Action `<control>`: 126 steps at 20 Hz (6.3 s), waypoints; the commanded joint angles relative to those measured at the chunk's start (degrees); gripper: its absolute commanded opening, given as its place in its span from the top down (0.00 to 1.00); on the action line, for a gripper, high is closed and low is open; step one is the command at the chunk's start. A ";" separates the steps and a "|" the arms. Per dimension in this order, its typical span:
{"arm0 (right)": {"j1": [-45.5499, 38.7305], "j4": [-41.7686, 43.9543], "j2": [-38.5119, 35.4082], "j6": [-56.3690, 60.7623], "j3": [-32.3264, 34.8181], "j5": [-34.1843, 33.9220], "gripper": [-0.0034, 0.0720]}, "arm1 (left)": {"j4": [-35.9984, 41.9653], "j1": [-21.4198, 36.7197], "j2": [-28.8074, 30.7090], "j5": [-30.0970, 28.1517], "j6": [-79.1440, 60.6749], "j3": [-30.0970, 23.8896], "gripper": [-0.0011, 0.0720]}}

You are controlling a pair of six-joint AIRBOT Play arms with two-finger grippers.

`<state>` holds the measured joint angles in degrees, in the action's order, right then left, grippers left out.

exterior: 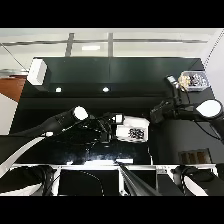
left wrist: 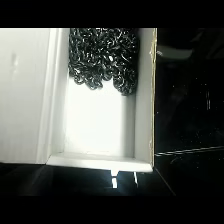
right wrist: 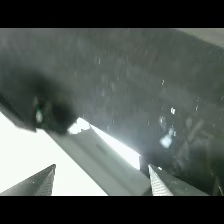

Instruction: Fold the box and place the chain.

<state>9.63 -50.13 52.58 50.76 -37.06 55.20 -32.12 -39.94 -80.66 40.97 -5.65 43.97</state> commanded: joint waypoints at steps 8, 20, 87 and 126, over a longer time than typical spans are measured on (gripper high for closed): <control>1.33 -3.63 -2.36 -10.08 -1.53 18.78 0.01 | -0.02 -0.04 -0.04 0.11 0.11 -0.02 0.46; 12.70 -8.72 -4.92 -13.70 3.61 8.00 0.16 | 0.00 -0.02 -0.04 -0.02 0.11 -0.02 0.46; 14.43 -13.14 -4.50 -11.34 4.39 3.50 0.51 | 0.02 -0.02 -0.04 0.00 0.13 -0.02 0.46; 14.43 -13.14 -3.69 -9.79 5.40 2.78 0.38 | 0.00 -0.02 -0.04 -0.04 1.40 -0.02 0.46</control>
<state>24.03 -63.22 48.77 40.88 -31.97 57.65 -32.10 -39.94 -80.66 40.93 -4.19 43.97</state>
